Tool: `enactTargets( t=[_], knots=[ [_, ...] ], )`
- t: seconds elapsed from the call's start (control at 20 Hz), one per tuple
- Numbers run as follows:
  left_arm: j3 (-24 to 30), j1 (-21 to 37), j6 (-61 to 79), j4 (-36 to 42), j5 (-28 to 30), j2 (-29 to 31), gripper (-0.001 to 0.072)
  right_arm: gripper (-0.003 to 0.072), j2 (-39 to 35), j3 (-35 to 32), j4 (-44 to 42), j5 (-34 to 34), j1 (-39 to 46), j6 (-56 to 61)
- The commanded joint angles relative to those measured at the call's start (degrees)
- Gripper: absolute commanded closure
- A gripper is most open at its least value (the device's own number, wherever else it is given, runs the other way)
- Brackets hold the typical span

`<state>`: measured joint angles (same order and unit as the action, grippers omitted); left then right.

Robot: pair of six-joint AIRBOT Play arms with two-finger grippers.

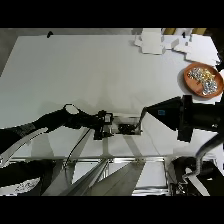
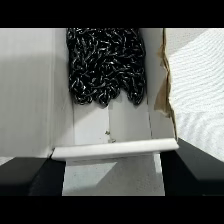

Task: Fold the box and place the chain.

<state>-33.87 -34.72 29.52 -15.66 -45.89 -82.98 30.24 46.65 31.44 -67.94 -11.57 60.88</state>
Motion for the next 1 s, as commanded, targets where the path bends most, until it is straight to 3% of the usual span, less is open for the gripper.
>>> enactTargets(
  t=[0.0,0.3,0.65,0.95],
  knots=[
    [0.0,0.0,0.0,0.0,0.0,0.0,0.0501,0.0665,1.8,0.1,0.5,7.7,-6.7,-4.6],
    [0.0,0.0,0.0,0.0,0.0,0.0,0.0501,0.0665,9.0,0.1,8.8,10.7,-15.5,-4.4],
    [0.0,0.0,0.0,0.0,0.0,0.0,0.0501,0.0665,19.1,0.1,17.0,7.5,-17.0,-4.0],
    [0.0,0.0,0.0,0.0,0.0,0.0,0.0501,0.0663,29.6,0.1,18.8,7.6,-20.2,-4.0]
  ],
)
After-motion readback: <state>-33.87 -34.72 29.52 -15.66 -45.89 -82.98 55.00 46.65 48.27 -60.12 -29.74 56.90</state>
